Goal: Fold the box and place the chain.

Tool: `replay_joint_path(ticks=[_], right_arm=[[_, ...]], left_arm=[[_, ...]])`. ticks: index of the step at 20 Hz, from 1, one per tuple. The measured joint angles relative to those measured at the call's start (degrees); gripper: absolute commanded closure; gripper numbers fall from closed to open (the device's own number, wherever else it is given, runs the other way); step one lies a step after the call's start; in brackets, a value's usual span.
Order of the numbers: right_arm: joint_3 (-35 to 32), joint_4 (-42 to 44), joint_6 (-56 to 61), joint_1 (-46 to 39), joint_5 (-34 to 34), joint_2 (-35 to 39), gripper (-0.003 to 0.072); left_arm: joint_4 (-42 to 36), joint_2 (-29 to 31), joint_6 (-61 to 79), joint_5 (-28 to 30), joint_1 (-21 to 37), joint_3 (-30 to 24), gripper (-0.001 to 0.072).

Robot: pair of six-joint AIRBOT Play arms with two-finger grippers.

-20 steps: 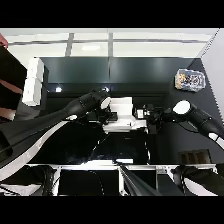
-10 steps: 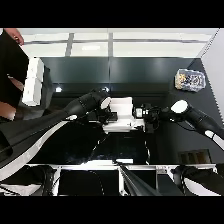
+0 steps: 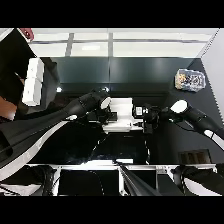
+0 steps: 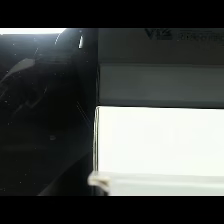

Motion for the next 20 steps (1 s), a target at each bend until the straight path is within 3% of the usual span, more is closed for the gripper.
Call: replay_joint_path(ticks=[1,10,11,12,13,14,16,17,18,19,20], right_arm=[[0.00,0.79,0.35,0.00,0.28,-0.31,0.0460],[0.00,8.66,1.36,2.19,1.20,-4.26,0.0460],[0.00,9.18,1.49,2.93,0.74,-4.79,0.0474],[0.00,9.46,1.51,3.50,0.28,-5.07,0.0564],[0.00,9.57,1.55,3.93,-0.13,-5.35,0.0544],[0.00,9.70,1.62,4.15,-0.63,-5.51,0.0322],[0.00,9.84,2.25,4.17,-1.70,-5.75,0.0478],[0.00,9.57,2.69,4.04,-2.01,-5.81,0.0331],[0.00,9.40,2.97,3.80,-2.25,-5.86,0.0378],[0.00,9.27,3.30,3.63,-2.40,-5.86,0.0599],[0.00,9.03,3.56,3.39,-2.51,-5.92,0.0602]], left_arm=[[0.00,0.02,0.02,-0.02,0.00,0.00,0.0684],[0.09,0.02,0.07,-0.24,0.00,0.00,0.0684],[0.09,0.00,0.09,-0.17,0.00,0.00,0.0684],[0.07,0.00,0.07,-0.13,0.00,0.02,0.0684],[0.07,-0.04,0.07,-0.11,0.00,0.00,0.0684],[0.07,-0.09,0.07,-0.07,0.00,0.00,0.0683],[0.04,-0.22,0.04,0.07,0.00,0.02,0.0684],[0.02,-0.33,0.04,0.02,0.00,0.04,0.0684],[-0.02,-0.42,0.02,0.00,0.00,0.07,0.0683],[-0.20,-0.52,-0.07,-0.04,0.00,0.07,0.0684],[-0.24,-0.59,-0.04,-0.07,0.00,0.09,0.0683]])
